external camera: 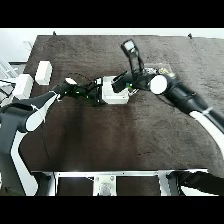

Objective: Fold the box and place the chain.

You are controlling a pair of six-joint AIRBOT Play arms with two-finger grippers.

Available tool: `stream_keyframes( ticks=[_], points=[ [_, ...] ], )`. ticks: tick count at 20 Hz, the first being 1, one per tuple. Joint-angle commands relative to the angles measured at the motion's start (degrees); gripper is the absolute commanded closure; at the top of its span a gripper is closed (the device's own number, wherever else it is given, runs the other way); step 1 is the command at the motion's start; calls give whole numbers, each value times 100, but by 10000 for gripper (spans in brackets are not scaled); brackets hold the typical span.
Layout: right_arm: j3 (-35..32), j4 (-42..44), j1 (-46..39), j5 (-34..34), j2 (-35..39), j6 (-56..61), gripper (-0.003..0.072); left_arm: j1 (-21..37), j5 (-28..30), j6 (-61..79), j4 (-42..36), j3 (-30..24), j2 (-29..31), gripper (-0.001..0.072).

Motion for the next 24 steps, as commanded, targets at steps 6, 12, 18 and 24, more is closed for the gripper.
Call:
stream_keyframes(
  ticks=[6,12,18,24],
  points=[
    [-413,442,-247,-1191,-927,-2,251,2,2,2,0,0,0,181],
    [-437,105,-1652,-608,-4,13,195,2,0,2,0,0,0,181],
    [-90,745,-2903,-520,-1119,330,130,2,2,2,0,0,2,181],
    [1493,1117,-2900,586,-2621,-66,130,2,2,2,0,0,0,181]
  ],
)
